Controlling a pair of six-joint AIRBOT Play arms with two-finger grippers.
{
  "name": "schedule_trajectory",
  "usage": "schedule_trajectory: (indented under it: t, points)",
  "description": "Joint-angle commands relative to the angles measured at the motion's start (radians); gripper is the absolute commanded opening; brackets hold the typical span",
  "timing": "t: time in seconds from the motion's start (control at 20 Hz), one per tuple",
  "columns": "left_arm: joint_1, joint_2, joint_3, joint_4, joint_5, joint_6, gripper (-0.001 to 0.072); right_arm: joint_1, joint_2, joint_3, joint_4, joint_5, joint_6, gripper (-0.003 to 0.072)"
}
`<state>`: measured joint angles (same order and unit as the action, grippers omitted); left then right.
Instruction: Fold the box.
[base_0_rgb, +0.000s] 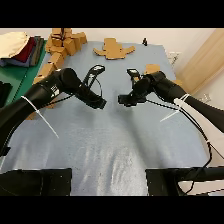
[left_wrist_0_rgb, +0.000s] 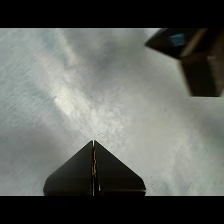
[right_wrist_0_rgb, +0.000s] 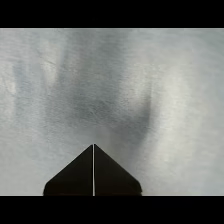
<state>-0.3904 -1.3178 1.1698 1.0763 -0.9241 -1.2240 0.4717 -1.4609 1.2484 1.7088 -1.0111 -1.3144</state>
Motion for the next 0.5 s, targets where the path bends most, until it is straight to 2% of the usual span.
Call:
schedule_trajectory:
  t: [0.0, 0.45]
  points:
    - [-0.039, -0.001, 0.001, 0.001, 0.034, -0.007, 0.0014, -0.003, -0.034, 0.028, 0.037, -0.006, -0.029, 0.0005]
    - [-0.039, -0.001, 0.001, 0.001, 0.034, -0.007, 0.0014, -0.003, -0.034, 0.028, 0.038, -0.011, -0.029, 0.0005]
